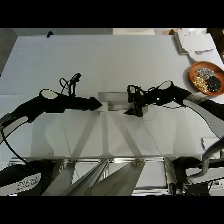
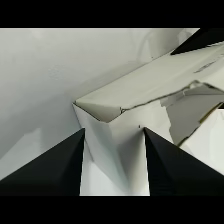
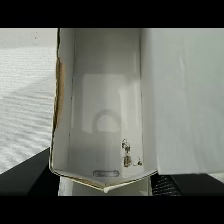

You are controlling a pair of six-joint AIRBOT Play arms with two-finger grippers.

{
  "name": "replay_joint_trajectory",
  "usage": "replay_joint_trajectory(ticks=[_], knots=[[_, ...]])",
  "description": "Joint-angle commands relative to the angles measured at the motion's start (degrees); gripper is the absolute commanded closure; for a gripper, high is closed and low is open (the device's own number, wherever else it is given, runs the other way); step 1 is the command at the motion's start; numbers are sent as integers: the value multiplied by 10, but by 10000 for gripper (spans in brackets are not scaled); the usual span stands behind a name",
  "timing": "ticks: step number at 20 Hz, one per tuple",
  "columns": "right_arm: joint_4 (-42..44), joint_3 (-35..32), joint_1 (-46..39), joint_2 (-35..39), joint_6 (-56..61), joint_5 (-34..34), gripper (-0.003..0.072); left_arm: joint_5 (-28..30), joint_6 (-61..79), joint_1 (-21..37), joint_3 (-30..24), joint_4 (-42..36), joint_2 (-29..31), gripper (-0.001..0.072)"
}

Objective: Fold the box and place the chain.

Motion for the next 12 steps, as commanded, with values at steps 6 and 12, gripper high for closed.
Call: replay_joint_trajectory(ticks=[6,12], knots=[[0,0,0,0,0,0,220,39,0,-15,4,30,3,292],[0,0,0,0,0,0,220,-28,-45,-15,35,31,11,292]])
